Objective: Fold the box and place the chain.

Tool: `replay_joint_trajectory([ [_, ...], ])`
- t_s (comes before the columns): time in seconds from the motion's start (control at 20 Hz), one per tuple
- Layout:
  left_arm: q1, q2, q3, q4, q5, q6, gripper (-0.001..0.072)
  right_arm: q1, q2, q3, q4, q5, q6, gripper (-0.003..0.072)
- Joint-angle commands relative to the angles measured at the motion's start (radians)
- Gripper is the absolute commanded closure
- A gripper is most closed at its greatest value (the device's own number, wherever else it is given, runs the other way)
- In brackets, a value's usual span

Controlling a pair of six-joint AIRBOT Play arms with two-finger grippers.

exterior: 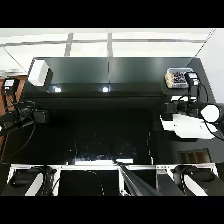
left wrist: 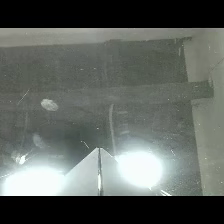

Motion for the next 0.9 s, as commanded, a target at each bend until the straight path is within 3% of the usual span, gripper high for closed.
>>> replay_joint_trajectory([
  [0.0,0.001,0.001,0.000,0.000,0.000,0.000,0.0684,-0.001,0.001,0.000,0.000,0.000,0.000,0.0673],
  [0.45,0.001,0.001,0.000,0.000,0.000,0.000,0.0684,-0.001,0.001,0.000,0.000,-0.022,0.000,0.0672],
  [0.65,0.001,0.001,0.000,0.000,0.000,0.000,0.0684,-0.001,-0.002,0.000,0.074,-0.315,0.016,0.0673],
  [0.75,0.001,0.001,0.000,0.000,0.000,0.000,0.0684,0.000,-0.002,0.000,0.204,-0.369,0.016,0.0673],
  [0.85,0.001,0.001,0.000,0.000,0.000,0.000,0.0684,-0.005,-0.008,0.000,0.196,-0.452,0.007,0.0648],
])
